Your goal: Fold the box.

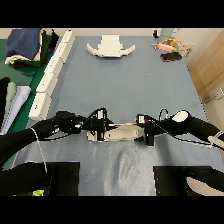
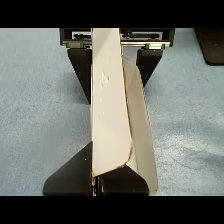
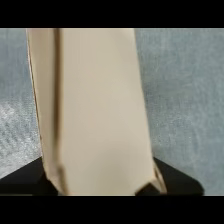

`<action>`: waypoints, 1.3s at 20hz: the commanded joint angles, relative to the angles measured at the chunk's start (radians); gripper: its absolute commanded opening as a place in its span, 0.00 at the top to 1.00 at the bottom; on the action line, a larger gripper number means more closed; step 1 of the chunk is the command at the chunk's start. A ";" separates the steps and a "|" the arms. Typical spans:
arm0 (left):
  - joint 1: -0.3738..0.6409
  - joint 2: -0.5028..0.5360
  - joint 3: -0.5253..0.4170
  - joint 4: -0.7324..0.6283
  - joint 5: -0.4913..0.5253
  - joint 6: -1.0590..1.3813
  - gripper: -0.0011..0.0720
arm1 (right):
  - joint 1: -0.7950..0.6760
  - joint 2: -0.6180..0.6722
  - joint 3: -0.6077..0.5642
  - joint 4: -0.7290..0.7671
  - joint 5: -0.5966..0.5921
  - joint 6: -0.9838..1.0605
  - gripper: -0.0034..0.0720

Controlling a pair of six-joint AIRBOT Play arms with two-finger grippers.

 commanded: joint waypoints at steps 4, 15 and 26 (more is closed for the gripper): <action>0.001 0.001 0.000 0.000 0.000 0.000 0.97 | 0.001 -0.002 -0.007 0.002 0.017 -0.002 0.30; 0.001 0.001 0.000 0.000 0.000 0.000 0.97 | 0.000 0.030 -0.007 0.035 0.041 -0.002 0.10; 0.001 0.001 0.000 0.000 0.000 0.000 0.97 | 0.001 0.002 -0.007 0.023 0.028 -0.002 0.29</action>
